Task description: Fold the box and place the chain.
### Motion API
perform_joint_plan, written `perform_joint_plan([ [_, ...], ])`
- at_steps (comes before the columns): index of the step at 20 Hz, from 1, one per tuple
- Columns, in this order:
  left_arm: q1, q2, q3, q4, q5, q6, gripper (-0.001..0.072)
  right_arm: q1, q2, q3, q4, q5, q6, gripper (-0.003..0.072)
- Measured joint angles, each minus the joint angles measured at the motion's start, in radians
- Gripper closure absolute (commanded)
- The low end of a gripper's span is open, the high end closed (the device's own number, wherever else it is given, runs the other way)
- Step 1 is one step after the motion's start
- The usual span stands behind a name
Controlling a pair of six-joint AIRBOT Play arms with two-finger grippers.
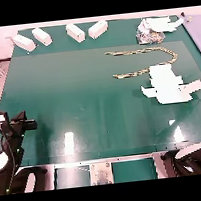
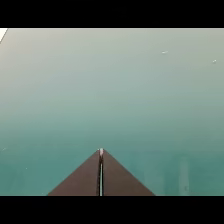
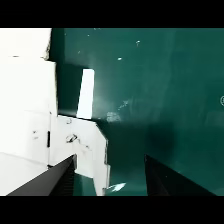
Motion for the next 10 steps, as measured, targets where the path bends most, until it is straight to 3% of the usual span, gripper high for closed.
perform_joint_plan([
  [10, 0.0, 0.0, 0.0, 0.0, 0.0, 0.0, 0.069, 0.003, -0.087, 0.011, 0.023, 0.084, 0.023, 0.0173],
])
